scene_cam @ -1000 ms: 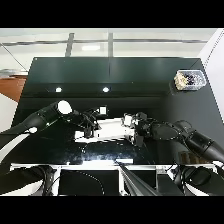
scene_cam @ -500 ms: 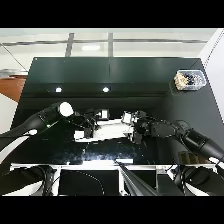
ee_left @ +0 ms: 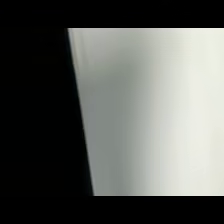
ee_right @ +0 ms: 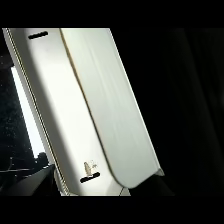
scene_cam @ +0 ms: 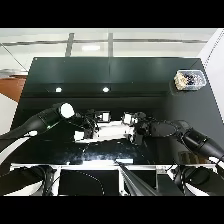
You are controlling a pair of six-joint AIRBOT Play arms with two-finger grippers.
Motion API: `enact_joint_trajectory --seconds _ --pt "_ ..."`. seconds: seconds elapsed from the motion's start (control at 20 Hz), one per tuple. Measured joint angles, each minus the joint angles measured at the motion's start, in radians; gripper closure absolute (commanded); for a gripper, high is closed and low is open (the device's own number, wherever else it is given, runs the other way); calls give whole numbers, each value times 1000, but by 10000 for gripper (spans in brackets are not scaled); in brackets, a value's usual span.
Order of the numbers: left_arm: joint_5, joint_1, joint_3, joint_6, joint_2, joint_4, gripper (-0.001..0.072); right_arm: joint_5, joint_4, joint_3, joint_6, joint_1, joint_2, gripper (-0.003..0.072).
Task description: Fold the box and place the chain.
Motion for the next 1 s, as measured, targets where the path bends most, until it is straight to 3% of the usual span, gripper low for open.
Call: enact_joint_trajectory --seconds 1.0 --pt "-19 -1 0 0 6 15 681 -72 103 0 -98 2 -57 -12"
